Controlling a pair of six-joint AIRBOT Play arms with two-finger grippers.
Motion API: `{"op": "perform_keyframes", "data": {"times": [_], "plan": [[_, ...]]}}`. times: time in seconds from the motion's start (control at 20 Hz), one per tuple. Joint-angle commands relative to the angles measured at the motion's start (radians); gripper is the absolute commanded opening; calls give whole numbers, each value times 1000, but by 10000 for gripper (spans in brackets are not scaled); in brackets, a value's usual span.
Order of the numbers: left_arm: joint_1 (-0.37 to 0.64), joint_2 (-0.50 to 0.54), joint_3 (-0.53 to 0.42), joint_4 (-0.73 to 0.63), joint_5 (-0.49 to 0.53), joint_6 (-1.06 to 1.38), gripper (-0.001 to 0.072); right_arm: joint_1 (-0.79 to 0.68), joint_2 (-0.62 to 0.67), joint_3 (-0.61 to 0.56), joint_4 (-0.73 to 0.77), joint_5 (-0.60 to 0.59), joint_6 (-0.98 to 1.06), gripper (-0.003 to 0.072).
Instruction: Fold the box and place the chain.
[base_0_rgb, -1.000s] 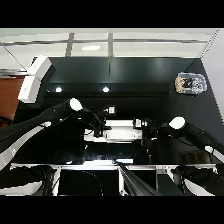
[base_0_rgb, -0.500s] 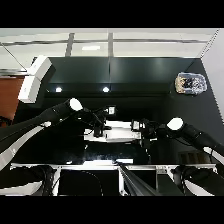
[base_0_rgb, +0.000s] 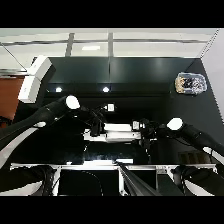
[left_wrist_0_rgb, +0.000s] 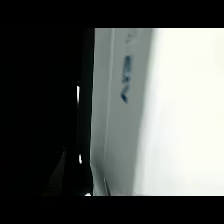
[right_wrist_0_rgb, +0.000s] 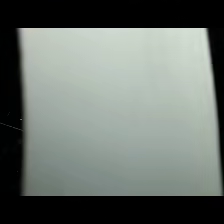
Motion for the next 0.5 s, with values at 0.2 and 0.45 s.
{"op": "perform_keyframes", "data": {"times": [0.2,0.45], "plan": [[-2,301,5,322,-245,-578,24,1,0,1,-1,1,0,139],[-78,379,-154,-56,-133,-665,24,1,0,1,-1,1,0,119]]}}
